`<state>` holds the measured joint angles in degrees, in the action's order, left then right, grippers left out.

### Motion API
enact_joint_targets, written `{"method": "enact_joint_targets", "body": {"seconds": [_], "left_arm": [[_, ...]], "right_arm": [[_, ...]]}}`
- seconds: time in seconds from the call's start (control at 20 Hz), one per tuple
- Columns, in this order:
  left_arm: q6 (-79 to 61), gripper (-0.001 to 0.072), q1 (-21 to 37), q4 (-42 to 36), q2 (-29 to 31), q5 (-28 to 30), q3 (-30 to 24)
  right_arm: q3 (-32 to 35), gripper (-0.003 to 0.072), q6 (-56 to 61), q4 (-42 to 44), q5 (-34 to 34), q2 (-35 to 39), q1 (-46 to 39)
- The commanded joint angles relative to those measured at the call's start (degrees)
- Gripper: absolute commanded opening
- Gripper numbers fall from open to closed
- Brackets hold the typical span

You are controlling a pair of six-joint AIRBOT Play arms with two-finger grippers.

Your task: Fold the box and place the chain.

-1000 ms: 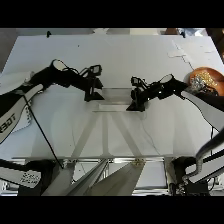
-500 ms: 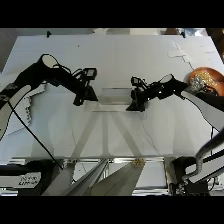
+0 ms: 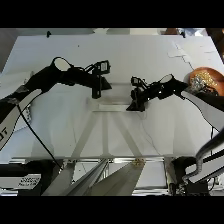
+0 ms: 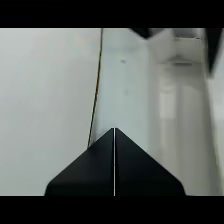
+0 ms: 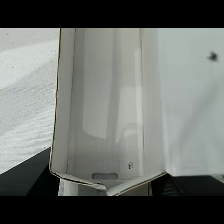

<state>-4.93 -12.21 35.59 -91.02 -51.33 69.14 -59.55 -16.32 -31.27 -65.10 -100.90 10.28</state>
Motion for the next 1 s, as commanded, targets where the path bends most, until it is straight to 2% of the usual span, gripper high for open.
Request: {"method": "enact_joint_targets", "body": {"seconds": [0.0,0.2,0.45,0.6,0.8,0.95], "left_arm": [[0.5,0.0008,-0.28,-3.76,-3.76,9.99,-0.02],[7.02,0.0008,-0.39,-4.17,-8.57,8.68,-0.02],[7.93,0.0009,-0.17,-4.07,-8.74,3.3,-0.02],[7.74,0.0009,1.31,-4.07,-5.68,-0.28,-0.02],[7.74,0.0014,6.38,-3.06,0.83,-6.51,-0.02],[7.76,0.0033,9.49,5.18,4.17,-9.53,-0.02]], "right_arm": [[-0.07,0.0414,0.0,0.0,-0.02,0.0,0.0],[-0.07,0.0414,0.0,0.0,-0.02,0.0,0.0],[-0.07,0.0414,0.0,0.0,-0.02,0.0,0.0],[-0.07,0.0414,0.0,0.0,-0.02,0.0,0.0],[-0.07,0.0414,0.0,0.0,-0.02,0.0,0.0],[-0.07,0.0414,0.0,0.0,-0.02,0.0,0.0]]}}
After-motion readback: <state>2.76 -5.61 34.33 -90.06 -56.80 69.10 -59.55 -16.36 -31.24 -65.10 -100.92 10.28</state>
